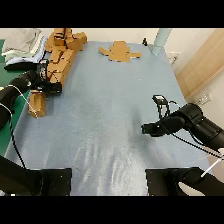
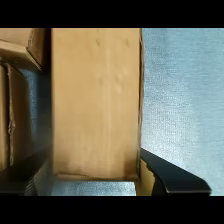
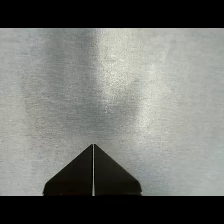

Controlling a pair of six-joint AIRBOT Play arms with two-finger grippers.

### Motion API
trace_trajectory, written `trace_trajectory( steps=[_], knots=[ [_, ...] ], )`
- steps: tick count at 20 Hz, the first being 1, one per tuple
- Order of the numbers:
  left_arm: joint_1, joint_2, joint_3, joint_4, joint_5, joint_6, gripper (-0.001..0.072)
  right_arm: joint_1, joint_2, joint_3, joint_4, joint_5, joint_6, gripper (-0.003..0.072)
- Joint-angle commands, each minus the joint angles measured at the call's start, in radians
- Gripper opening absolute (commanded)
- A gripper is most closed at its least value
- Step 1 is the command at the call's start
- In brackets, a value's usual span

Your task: Fold the box.

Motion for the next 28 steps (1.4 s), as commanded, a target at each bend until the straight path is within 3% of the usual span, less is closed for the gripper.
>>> trace_trajectory(
  steps=[1, 5, 9, 14, 15, 17, 18, 20, 23, 26, 28],
  knots=[
    [0.001, -0.001, 0.001, 0.001, -0.007, 0.001, 0.0692, 0.0, -0.001, 0.001, 0.0, 0.0, 0.0, 0.0006],
    [0.008, 0.0, 0.004, 0.024, -0.095, 0.001, 0.0695, 0.0, -0.001, 0.001, 0.0, 0.0, 0.0, 0.0006],
    [0.021, 0.0, 0.089, 0.027, -0.348, 0.001, 0.0702, 0.0, -0.001, 0.001, 0.0, 0.0, 0.0, 0.0006],
    [0.019, 0.001, 0.267, 0.027, -0.633, -0.003, 0.0701, 0.0, -0.001, 0.001, 0.0, 0.0, 0.0, 0.0005],
    [0.019, 0.001, 0.305, 0.027, -0.697, -0.007, 0.0672, -0.001, -0.001, 0.001, 0.0, 0.0, 0.0, 0.0005],
    [0.019, 0.001, 0.379, 0.027, -0.823, -0.018, 0.0102, 0.0, -0.001, 0.001, 0.0, 0.0, 0.0, 0.0005],
    [0.019, 0.001, 0.412, 0.026, -0.876, -0.036, 0.0015, 0.0, -0.001, 0.001, 0.0, 0.0, 0.0, 0.0005],
    [0.019, 0.007, 0.453, 0.027, -0.958, -0.073, 0.0012, -0.001, -0.001, 0.001, 0.0, 0.0, 0.0, 0.0005],
    [-0.001, 0.07, 0.453, 0.021, -0.984, -0.09, 0.0008, 0.0, -0.001, 0.001, 0.0, 0.0, 0.0, 0.0005],
    [-0.082, 0.173, 0.425, -0.036, -0.946, -0.082, 0.0008, 0.0, -0.001, 0.001, 0.0, 0.0, 0.0, 0.0005],
    [-0.173, 0.254, 0.356, -0.08, -0.887, -0.076, 0.0008, -0.001, -0.001, 0.001, 0.0, 0.0, 0.0, 0.0005]
  ],
)
